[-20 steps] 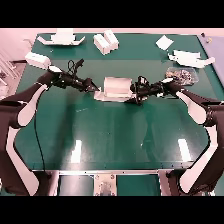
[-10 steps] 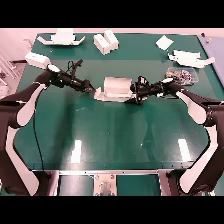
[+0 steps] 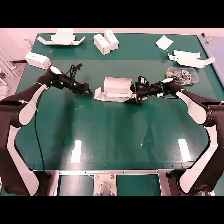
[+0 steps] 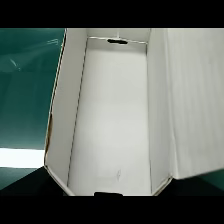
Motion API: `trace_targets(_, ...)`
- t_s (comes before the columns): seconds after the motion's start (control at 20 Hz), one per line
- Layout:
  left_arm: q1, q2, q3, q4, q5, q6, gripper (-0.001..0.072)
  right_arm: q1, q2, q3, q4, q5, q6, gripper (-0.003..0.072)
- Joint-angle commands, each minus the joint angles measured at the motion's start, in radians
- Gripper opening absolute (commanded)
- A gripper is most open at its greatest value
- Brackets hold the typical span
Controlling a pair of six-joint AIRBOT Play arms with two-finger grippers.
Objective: Fold the box and place the chain.
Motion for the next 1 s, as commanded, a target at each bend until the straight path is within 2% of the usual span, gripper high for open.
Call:
trace_targets(0.0, -0.007, -0.006, 0.001, -0.068, -0.016, 0.010, 0.0023, 0.001, 0.000, 0.000, 0.000, 0.000, 0.000, 0.0555)
trace_targets(0.3, -0.026, -0.014, 0.000, -0.101, -0.018, 0.026, 0.0023, 0.001, 0.000, 0.000, 0.000, 0.000, 0.000, 0.0555)
trace_targets(0.35, -0.027, -0.015, 0.000, -0.114, -0.023, 0.026, 0.0097, 0.001, 0.000, 0.000, 0.000, 0.000, 0.000, 0.0555)
trace_targets(0.4, -0.028, -0.014, 0.000, -0.125, -0.030, 0.026, 0.0122, 0.001, 0.000, 0.000, 0.000, 0.000, 0.000, 0.0555)
trace_targets(0.6, -0.028, -0.014, 0.010, -0.212, -0.085, 0.035, 0.0123, 0.001, 0.000, 0.000, 0.000, 0.000, 0.000, 0.0555)
trace_targets(0.95, -0.028, -0.013, 0.050, -0.220, -0.115, 0.034, 0.0122, 0.001, 0.000, 0.000, 0.000, 0.000, 0.000, 0.0555)
